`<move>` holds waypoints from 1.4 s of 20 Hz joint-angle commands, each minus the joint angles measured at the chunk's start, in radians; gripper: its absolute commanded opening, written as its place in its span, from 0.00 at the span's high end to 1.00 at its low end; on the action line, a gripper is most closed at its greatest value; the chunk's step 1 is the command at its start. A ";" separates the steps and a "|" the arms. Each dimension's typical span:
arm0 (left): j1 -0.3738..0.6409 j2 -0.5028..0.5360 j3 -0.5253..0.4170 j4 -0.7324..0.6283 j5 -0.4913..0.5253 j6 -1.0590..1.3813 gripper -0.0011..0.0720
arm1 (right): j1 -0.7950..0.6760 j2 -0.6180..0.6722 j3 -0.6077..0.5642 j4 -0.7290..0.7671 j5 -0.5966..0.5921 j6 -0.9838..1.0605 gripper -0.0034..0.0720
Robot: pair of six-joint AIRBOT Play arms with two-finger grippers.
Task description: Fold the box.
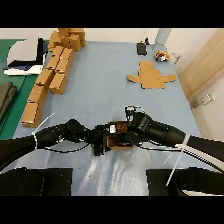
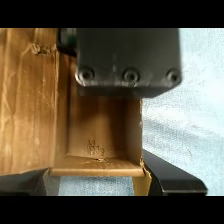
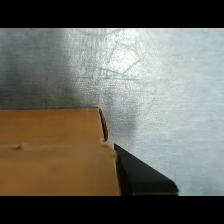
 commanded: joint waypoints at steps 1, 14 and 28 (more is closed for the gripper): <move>0.000 0.000 0.001 0.000 0.001 0.000 0.24 | -0.002 0.051 0.001 -0.016 -0.003 0.006 0.48; 0.000 0.000 0.001 0.000 0.001 0.000 0.24 | -0.034 0.114 0.086 0.029 -0.081 -0.061 0.49; 0.000 0.000 0.001 0.000 0.001 0.000 0.24 | -0.774 -0.010 0.093 0.629 0.116 -1.181 0.95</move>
